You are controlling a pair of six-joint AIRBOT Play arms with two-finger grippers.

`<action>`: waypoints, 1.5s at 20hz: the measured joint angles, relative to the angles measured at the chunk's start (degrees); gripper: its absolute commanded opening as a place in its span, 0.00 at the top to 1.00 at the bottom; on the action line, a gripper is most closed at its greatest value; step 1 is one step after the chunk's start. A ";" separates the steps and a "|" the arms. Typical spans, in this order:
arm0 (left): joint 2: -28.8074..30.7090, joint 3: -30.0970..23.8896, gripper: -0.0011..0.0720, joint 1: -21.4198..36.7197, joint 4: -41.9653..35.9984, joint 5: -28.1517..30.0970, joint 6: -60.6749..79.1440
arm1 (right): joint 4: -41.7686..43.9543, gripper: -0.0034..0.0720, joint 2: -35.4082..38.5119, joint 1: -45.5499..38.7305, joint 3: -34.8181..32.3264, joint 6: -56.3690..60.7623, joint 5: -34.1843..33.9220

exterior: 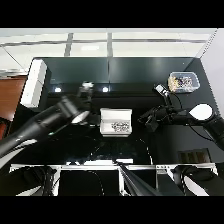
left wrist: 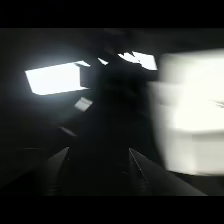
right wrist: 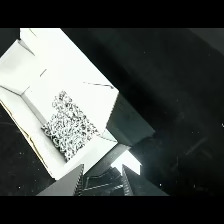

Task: Fold the box and place the chain.

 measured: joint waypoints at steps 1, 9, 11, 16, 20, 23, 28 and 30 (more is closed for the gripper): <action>2.32 -3.30 0.38 2.80 0.98 0.02 0.52 | -0.33 0.58 0.00 0.00 0.00 0.00 0.04; 6.78 -23.54 0.31 26.16 -39.34 19.45 55.01 | -0.87 0.58 0.00 0.00 0.00 3.08 0.42; 5.44 -24.85 0.01 27.63 -47.43 19.52 77.61 | -0.90 0.58 0.00 0.00 0.00 4.28 0.42; 3.67 -26.01 0.01 26.69 -58.45 23.74 115.49 | -0.94 0.58 0.00 0.00 0.00 6.99 0.44; 1.84 -26.21 0.01 25.24 -65.26 26.21 136.85 | -0.98 0.58 0.00 0.00 0.00 8.20 0.44; -0.52 -26.25 0.01 24.90 -70.10 26.86 144.65 | -0.98 0.58 0.00 0.00 0.00 8.66 0.44; -2.62 -25.99 0.01 24.65 -74.25 26.97 149.39 | -0.98 0.58 0.00 0.00 0.00 8.87 0.44; -3.02 -25.88 0.01 24.39 -75.34 26.62 150.49 | -0.96 0.58 0.00 0.00 0.00 9.01 0.46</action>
